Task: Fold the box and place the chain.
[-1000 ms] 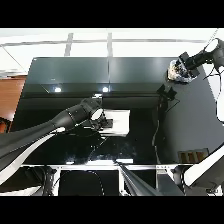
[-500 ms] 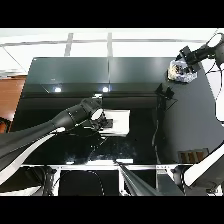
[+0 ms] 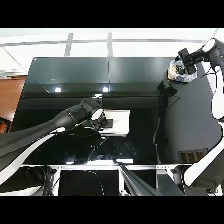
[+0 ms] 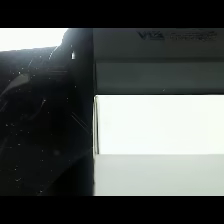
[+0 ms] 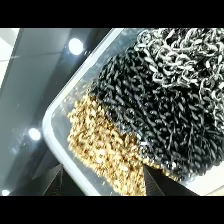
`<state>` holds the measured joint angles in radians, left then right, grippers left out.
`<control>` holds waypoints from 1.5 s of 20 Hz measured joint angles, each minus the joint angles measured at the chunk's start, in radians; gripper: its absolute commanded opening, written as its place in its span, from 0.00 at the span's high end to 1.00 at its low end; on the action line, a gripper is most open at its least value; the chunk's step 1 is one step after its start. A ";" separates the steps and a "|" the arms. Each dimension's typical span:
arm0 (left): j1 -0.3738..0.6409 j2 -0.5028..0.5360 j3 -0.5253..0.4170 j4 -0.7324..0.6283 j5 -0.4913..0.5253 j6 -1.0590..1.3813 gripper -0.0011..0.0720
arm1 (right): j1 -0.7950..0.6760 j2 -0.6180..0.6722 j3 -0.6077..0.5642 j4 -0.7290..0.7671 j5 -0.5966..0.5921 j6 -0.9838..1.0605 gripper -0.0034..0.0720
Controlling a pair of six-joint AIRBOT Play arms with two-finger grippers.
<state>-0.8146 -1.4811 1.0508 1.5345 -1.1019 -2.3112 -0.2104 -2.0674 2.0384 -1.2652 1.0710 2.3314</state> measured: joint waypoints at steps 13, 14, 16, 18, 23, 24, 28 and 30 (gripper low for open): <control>0.000 0.000 0.000 0.000 0.002 0.000 0.95 | 0.004 -0.058 0.000 0.053 0.070 -0.143 0.94; 0.000 0.000 0.000 0.000 0.002 0.000 0.95 | 0.003 -0.048 -0.001 0.055 0.095 -0.172 0.94; 0.000 0.000 0.000 0.000 0.002 0.000 0.95 | 0.001 -0.011 0.000 0.058 0.106 -0.245 0.94; 0.000 0.000 0.000 -0.001 0.002 0.000 0.95 | 0.000 0.044 0.000 0.058 0.132 -0.343 0.94; 0.000 0.000 0.000 -0.001 0.002 0.000 0.95 | -0.001 0.243 0.001 0.053 0.223 -0.561 0.94; 0.000 0.000 0.000 -0.001 0.002 0.000 0.95 | -0.001 0.289 0.001 0.047 0.235 -0.591 0.94; 0.000 0.000 0.000 -0.001 0.002 0.000 0.95 | -0.001 0.463 0.001 0.048 0.275 -0.667 0.94; 0.000 0.000 0.000 -0.001 0.001 0.000 0.95 | -0.001 0.550 -0.020 0.074 0.302 -0.697 0.94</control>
